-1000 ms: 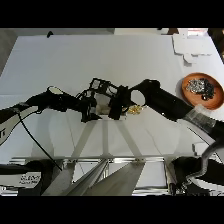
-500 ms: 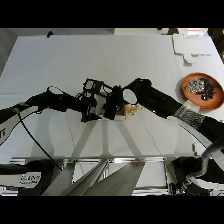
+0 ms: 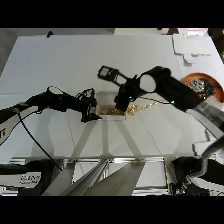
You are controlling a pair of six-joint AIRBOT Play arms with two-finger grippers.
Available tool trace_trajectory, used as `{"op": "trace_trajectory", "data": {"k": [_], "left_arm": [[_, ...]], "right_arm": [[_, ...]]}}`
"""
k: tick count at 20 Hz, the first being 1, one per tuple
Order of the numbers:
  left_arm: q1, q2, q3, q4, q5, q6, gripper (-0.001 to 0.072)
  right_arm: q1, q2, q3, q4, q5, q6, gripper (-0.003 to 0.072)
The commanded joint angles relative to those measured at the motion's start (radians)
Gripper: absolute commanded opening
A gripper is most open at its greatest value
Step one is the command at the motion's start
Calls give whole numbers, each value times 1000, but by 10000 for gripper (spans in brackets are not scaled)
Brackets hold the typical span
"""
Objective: Fold the box and place the chain.
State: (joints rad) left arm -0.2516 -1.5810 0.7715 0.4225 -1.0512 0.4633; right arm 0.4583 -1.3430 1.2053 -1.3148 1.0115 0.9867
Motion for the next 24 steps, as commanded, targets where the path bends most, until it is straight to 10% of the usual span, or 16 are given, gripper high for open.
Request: {"op": "trace_trajectory", "data": {"k": [1, 11, 24], "left_arm": [[0, 0, -1, 0, 0, 0, 395], [0, 0, 0, 0, 0, 0, 395], [1, 0, -1, 0, 0, 0, 395]], "right_arm": [[-133, 98, -26, 10, 55, -48, 341], [-309, -19, -206, 151, 38, -755, 500], [-253, -249, -206, 344, -52, -943, 600]]}}
